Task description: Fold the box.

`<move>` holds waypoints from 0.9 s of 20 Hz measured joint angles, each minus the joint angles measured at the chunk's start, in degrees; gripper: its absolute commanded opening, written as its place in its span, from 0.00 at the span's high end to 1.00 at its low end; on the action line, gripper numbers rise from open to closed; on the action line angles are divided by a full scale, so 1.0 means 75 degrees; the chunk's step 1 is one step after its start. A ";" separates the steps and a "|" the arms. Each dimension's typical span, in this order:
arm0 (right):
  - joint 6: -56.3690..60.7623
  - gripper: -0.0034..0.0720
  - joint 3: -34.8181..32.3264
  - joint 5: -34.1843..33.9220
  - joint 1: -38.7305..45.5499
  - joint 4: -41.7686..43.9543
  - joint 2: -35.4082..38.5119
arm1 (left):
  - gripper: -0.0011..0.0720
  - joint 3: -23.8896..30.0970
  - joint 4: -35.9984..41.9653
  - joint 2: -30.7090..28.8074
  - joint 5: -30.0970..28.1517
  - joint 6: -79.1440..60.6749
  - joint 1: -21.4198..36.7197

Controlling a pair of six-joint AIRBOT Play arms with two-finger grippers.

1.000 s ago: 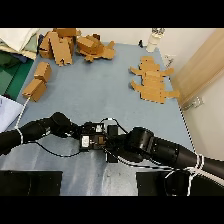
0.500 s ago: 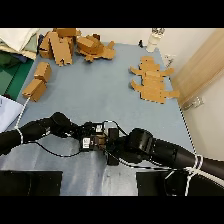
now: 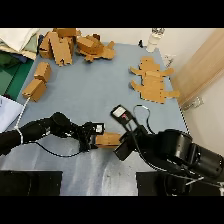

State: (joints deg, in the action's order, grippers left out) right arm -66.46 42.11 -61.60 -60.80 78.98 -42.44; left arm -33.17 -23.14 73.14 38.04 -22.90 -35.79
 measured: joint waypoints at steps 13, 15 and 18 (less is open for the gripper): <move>0.8151 0.96 -0.3468 0.7254 0.0017 0.0697 -0.0038 | 0.55 0.0000 -0.0003 0.0000 0.0000 -0.0003 0.0003; 0.8294 0.96 -0.3526 0.7563 0.0017 0.0697 -0.0239 | 0.55 0.0000 -0.0003 0.0000 0.0000 0.0000 0.0003; 0.8419 0.95 -0.3570 0.7793 0.0044 0.0635 -0.0414 | 0.55 0.0000 -0.0003 0.0000 0.0003 0.0000 0.0003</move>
